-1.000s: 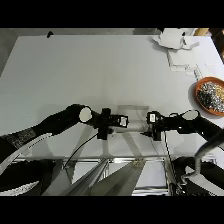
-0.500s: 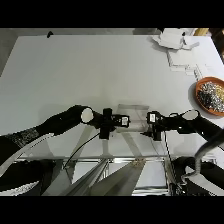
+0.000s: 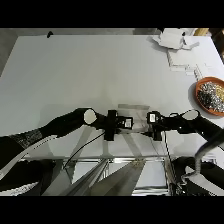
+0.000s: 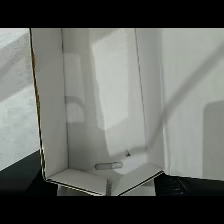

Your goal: Fold the box and place the chain.

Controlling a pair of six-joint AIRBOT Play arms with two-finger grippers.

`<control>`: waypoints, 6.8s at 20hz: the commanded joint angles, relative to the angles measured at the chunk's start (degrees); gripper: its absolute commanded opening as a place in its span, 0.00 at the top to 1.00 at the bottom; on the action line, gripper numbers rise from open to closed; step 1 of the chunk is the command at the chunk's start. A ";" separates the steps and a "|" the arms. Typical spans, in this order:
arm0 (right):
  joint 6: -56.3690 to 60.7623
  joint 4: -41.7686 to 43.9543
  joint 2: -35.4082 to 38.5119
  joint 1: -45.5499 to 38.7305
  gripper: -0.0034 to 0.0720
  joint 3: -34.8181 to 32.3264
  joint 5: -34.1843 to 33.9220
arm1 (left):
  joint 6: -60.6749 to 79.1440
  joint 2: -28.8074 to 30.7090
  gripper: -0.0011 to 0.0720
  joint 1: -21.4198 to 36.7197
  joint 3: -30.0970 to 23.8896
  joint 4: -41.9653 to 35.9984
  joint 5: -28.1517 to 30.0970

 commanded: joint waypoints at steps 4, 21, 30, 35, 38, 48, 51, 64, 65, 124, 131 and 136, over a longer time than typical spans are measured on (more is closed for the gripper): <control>0.22 0.13 -0.02 0.00 0.34 0.02 -0.02 | 0.72 -0.85 0.35 -0.46 -0.02 -1.88 -0.17; 0.22 0.13 -0.02 0.00 0.34 0.02 -0.02 | -77.99 22.16 0.98 18.84 -3.10 22.08 -24.04; 0.22 0.11 -0.02 0.00 0.34 0.02 -0.02 | -80.28 8.39 0.98 18.58 -9.53 10.51 -15.56; 0.22 0.13 -0.02 0.00 0.34 0.02 -0.02 | -75.54 5.86 0.98 15.15 -9.40 2.08 -12.79; 0.22 0.13 -0.02 0.00 0.34 0.02 -0.02 | -74.44 6.84 0.98 13.73 -9.27 0.22 -12.31; 0.22 0.13 -0.02 0.00 0.34 0.02 -0.04 | -72.57 9.73 0.81 11.08 -4.85 -0.74 -10.21; 0.22 0.11 -0.02 0.00 0.34 0.02 -0.02 | -72.54 9.70 0.75 10.12 -3.56 -0.74 -10.19; 0.22 0.11 -0.02 0.00 0.34 0.02 -0.02 | -75.38 6.60 0.51 5.64 -1.97 0.92 -7.13; 0.22 0.13 -0.02 0.00 0.34 0.02 -0.04 | -77.35 5.97 0.51 5.11 -0.83 2.38 -7.37; 0.22 0.11 -0.02 0.00 0.34 0.02 -0.02 | -133.20 -17.59 0.85 -6.62 32.44 39.08 -36.94; 0.22 0.11 -0.02 0.00 0.34 0.02 -0.02 | -133.11 -17.14 0.96 -6.71 32.46 38.93 -37.81; 0.22 0.11 -0.02 0.00 0.34 0.02 -0.02 | -132.74 -17.05 0.83 -6.62 32.46 38.91 -38.86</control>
